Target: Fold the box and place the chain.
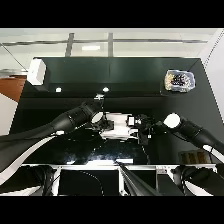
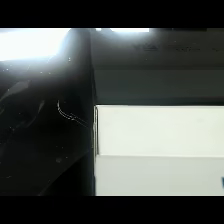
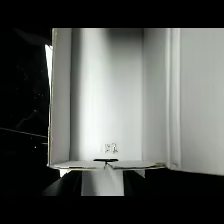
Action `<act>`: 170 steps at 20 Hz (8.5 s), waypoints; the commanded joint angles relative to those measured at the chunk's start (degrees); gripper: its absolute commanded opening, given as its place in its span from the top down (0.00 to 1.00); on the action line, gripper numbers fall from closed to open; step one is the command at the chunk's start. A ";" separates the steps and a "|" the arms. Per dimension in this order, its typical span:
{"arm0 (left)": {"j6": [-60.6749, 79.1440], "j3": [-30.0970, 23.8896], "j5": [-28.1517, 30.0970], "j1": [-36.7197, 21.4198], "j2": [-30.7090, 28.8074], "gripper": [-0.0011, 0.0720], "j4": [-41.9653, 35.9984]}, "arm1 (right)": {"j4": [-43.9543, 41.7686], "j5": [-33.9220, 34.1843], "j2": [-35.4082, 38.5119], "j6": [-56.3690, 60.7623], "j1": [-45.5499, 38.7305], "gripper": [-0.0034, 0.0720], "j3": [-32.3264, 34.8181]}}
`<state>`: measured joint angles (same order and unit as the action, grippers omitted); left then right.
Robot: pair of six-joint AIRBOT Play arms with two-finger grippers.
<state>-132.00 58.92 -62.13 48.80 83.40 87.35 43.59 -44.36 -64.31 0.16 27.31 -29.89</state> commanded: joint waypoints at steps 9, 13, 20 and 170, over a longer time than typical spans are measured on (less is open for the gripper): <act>0.00 -0.02 0.11 -0.04 0.02 0.94 0.00 | -8.90 3.80 -2.08 2.89 1.84 0.72 0.02; 0.00 -0.02 0.11 -0.04 0.07 0.94 0.00 | -8.87 3.48 -2.08 2.89 1.84 0.49 0.02; 0.00 -0.02 0.17 -0.04 0.07 0.94 0.02 | -7.23 2.03 0.92 7.37 -0.39 0.89 0.00; 0.02 -0.02 0.17 -0.04 0.07 0.94 -2.78 | 38.47 -21.77 -26.88 86.47 -37.90 0.90 -75.56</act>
<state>-132.00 58.92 -61.95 48.75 83.46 84.55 86.35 -65.39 -97.08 90.13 -10.17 -104.60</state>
